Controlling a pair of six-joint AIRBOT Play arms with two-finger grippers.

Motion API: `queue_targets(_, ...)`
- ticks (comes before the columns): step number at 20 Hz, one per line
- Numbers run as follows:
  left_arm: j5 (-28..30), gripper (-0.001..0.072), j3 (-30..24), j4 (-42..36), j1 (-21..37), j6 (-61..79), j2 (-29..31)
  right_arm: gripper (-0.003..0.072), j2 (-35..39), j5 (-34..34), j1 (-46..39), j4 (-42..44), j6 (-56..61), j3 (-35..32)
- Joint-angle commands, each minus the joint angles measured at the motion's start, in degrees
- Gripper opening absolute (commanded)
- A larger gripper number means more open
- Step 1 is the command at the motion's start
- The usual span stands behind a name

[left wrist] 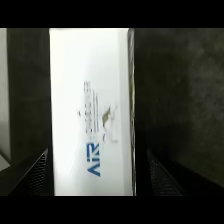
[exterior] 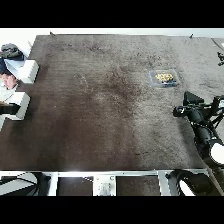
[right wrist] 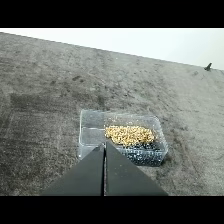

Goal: Fold the box and place the chain.

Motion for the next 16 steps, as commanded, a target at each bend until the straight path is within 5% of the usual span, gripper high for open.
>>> queue_targets(1,-3.9,0.0712,4.4,-1.5,0.0,-0.2,5.9,0.0012,0.0,0.0,0.0,0.0,0.0,0.0)
queue_targets(2,-3.9,0.0657,5.5,-3.5,0.0,-0.3,8.4,0.0012,0.0,0.0,0.0,0.0,0.0,0.0)
queue_targets(5,-5.9,0.0078,6.9,-16.3,0.0,0.4,15.9,0.0012,0.0,0.0,0.0,0.0,0.0,0.0)
queue_targets(6,-7.7,0.003,6.9,-21.0,-0.1,0.8,17.6,0.0012,0.0,0.0,0.0,0.0,0.0,0.0)
queue_targets(10,-6.6,0.0006,6.7,-28.7,-4.9,1.9,23.6,0.0012,0.0,0.0,0.0,0.0,0.0,0.0)
queue_targets(16,19.0,0.0005,-4.3,-29.1,-21.9,1.9,37.6,0.0012,0.0,0.0,0.0,0.0,0.0,0.0)
